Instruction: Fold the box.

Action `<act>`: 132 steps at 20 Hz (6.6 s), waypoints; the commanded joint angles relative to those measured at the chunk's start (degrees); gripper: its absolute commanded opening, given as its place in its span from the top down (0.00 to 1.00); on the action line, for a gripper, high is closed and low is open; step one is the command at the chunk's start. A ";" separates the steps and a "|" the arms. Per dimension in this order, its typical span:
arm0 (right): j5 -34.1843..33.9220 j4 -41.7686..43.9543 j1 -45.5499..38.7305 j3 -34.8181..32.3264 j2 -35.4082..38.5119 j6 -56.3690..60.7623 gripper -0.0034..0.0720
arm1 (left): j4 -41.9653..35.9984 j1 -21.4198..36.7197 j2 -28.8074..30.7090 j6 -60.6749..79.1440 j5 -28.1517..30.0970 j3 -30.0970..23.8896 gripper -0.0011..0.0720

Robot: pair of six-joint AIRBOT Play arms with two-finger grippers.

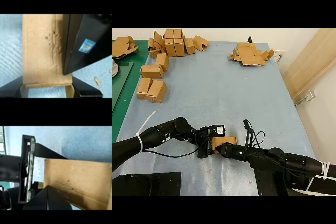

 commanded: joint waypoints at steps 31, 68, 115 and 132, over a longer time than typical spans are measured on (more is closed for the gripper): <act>-28.98 -24.17 -36.46 2.82 19.67 -5.33 0.95 | -0.15 0.00 -0.02 -0.17 -0.07 0.04 0.46; -31.87 -30.67 -43.04 16.59 9.70 7.13 0.65 | 26.29 16.41 19.30 -52.46 -1.09 0.07 0.46; -32.68 -30.84 -43.06 16.59 9.46 6.43 0.65 | 46.21 57.61 4.96 -66.45 -5.22 11.74 0.04; -35.63 -29.05 -43.06 22.05 3.82 -0.24 0.77 | 25.59 47.76 4.94 -62.36 -22.21 27.58 0.97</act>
